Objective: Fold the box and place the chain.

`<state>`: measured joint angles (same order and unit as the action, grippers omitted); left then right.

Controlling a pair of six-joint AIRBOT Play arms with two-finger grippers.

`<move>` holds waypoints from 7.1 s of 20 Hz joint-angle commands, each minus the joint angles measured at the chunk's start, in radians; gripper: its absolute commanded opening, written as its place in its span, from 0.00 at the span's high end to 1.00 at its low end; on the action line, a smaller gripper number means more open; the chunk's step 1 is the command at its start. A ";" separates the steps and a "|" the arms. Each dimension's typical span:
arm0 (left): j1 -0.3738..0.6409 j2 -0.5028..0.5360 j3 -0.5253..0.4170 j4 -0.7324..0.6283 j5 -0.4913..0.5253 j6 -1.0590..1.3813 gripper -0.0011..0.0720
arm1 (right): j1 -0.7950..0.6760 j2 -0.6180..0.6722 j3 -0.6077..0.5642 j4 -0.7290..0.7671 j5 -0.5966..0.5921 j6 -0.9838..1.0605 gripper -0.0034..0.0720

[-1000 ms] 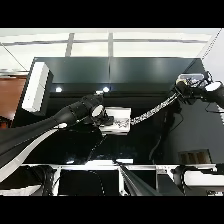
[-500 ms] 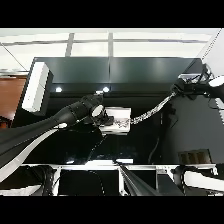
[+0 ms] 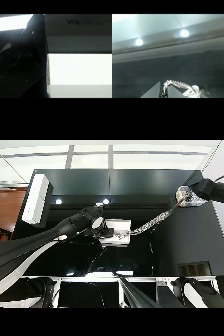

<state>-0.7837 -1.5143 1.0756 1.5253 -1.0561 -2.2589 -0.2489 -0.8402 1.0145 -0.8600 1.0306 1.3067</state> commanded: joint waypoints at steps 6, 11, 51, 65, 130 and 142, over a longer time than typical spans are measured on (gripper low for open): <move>0.001 0.000 0.000 0.000 -0.001 0.000 0.94 | 0.144 0.095 -0.032 0.176 0.327 -0.066 0.93; 0.001 0.000 0.000 0.000 -0.001 0.000 0.94 | 0.357 0.037 -0.113 0.234 0.307 -0.090 0.94; 0.001 0.000 0.000 0.000 -0.003 0.000 0.94 | 0.595 -0.406 -0.055 0.220 0.107 -0.208 0.93; 0.001 0.000 0.000 0.000 -0.002 0.000 0.94 | 0.258 -0.090 -0.313 -0.114 0.157 -0.362 0.12; 0.001 0.000 0.000 0.000 0.000 0.000 0.94 | 0.411 -0.074 -0.157 0.115 0.134 -0.602 0.93; 0.001 0.000 0.000 0.000 -0.001 0.000 0.94 | 0.578 -0.184 -0.034 0.403 0.169 -0.477 0.93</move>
<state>-0.7837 -1.5143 1.0756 1.5253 -1.0561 -2.2593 0.2642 -0.9638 0.9882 -0.4580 1.2251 0.8181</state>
